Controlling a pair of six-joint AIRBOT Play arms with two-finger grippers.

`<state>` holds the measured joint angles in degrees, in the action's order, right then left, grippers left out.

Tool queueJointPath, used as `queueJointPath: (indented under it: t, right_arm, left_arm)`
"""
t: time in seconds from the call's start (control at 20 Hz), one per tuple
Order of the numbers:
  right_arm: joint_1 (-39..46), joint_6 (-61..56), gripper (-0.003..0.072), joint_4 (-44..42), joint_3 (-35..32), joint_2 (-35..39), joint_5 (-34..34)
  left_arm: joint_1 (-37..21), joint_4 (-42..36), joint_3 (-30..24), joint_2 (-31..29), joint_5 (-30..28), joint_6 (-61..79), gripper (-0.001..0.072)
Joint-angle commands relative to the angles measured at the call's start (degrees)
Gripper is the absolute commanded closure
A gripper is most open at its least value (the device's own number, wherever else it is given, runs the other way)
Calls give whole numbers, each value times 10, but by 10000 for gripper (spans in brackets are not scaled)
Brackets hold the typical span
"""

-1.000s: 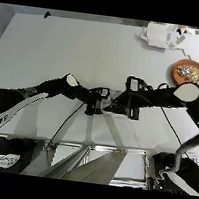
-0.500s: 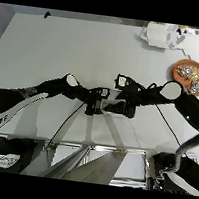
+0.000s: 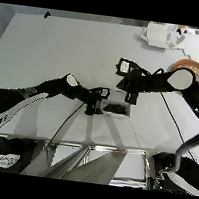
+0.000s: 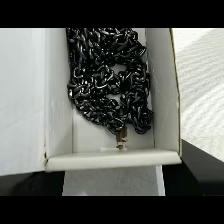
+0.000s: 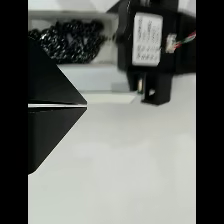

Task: Fold the box and place the chain.

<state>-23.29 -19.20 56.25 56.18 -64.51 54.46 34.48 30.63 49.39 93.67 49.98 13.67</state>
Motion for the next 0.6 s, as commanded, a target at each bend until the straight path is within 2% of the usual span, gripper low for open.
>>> queueJointPath:
  t: [0.0,0.15,0.5,0.55]
  right_arm:
    - [37,-100,665,31,7,-39,-10]
    - [59,-148,665,31,6,-59,23]
    - [36,-51,663,-42,-15,-57,124]
    - [29,-40,628,-54,-20,-53,123]
  left_arm:
    - [0,0,0,0,0,0,498]
    - [0,0,0,0,0,0,498]
    - [0,0,0,0,0,0,498]
    - [0,0,0,0,0,0,498]
